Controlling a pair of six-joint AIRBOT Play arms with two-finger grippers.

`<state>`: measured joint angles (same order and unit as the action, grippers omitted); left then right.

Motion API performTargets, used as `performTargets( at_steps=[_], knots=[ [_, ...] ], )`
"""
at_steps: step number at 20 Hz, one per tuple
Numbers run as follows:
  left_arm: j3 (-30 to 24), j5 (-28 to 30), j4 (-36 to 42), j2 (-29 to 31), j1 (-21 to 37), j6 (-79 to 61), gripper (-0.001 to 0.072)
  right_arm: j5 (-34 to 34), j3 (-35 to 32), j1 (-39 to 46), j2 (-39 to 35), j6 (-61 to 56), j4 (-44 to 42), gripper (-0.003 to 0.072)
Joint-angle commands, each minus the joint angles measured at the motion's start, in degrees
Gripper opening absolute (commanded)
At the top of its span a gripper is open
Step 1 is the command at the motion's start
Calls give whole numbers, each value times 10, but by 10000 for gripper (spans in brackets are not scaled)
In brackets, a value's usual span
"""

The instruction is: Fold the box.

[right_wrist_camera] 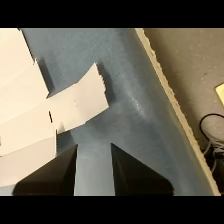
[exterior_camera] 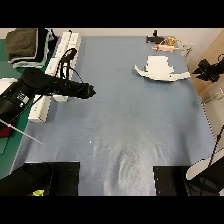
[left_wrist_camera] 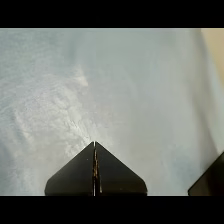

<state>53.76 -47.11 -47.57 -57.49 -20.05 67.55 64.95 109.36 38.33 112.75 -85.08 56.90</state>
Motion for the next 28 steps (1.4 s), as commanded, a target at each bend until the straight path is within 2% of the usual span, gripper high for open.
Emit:
performTargets(
  at_steps=[1,8,13,14,17,18,20,21,24,26,28],
  knots=[
    [0,20,0,-1,0,0,14,-19,61,13,76,42,-43,356],
    [0,37,0,-1,0,0,14,-72,75,13,110,70,-99,352],
    [0,37,0,-1,0,0,14,-80,75,13,122,82,-137,338],
    [0,37,0,-1,0,1,14,-73,75,13,125,82,-145,299],
    [0,36,0,-1,0,3,14,-37,75,13,132,83,-184,281],
    [0,36,0,-1,0,9,14,-19,75,13,132,86,-190,203],
    [0,36,0,-1,0,11,14,27,75,13,132,97,-225,103],
    [0,35,0,-1,0,12,14,53,75,13,132,100,-245,5],
    [0,30,-2,-1,2,39,14,131,75,7,119,90,-268,3],
    [0,30,-3,0,8,61,13,177,69,-9,96,73,-239,2],
    [0,19,-2,0,23,69,14,189,41,-29,61,63,-211,2]
  ],
)
